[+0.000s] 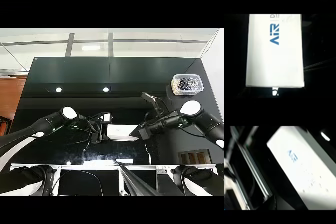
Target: Fold the box and place the chain.
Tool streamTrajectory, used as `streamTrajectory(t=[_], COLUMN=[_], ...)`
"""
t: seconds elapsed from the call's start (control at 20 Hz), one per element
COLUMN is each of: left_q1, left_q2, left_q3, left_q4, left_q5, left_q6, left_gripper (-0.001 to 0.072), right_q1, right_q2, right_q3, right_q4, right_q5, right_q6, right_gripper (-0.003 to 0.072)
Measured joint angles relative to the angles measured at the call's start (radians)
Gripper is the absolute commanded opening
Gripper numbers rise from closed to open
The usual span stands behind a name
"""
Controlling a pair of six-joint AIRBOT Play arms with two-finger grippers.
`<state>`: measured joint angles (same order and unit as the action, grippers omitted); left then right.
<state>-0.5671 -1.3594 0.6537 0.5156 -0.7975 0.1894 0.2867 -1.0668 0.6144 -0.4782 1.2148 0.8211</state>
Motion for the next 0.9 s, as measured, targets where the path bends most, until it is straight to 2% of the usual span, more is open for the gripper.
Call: streamTrajectory(t=[0.2,0.45,0.9], left_q1=[0.000,0.000,0.000], left_q2=[0.000,0.000,0.000], left_q3=[0.000,0.000,0.000], left_q4=[0.000,0.000,0.000], left_q5=[0.000,0.000,0.000], left_q6=[0.000,0.003,0.001], left_gripper=[0.0404,0.0404,0.0404], right_q1=[0.053,0.093,0.091], right_q2=[-0.047,-0.130,-0.154], right_q3=[-0.040,-0.052,-0.041], right_q4=[0.107,0.113,0.061], right_q5=[-0.129,-0.232,-0.253], right_q6=[0.076,0.145,0.169], right_gripper=[0.0005,0.0005,0.0005])
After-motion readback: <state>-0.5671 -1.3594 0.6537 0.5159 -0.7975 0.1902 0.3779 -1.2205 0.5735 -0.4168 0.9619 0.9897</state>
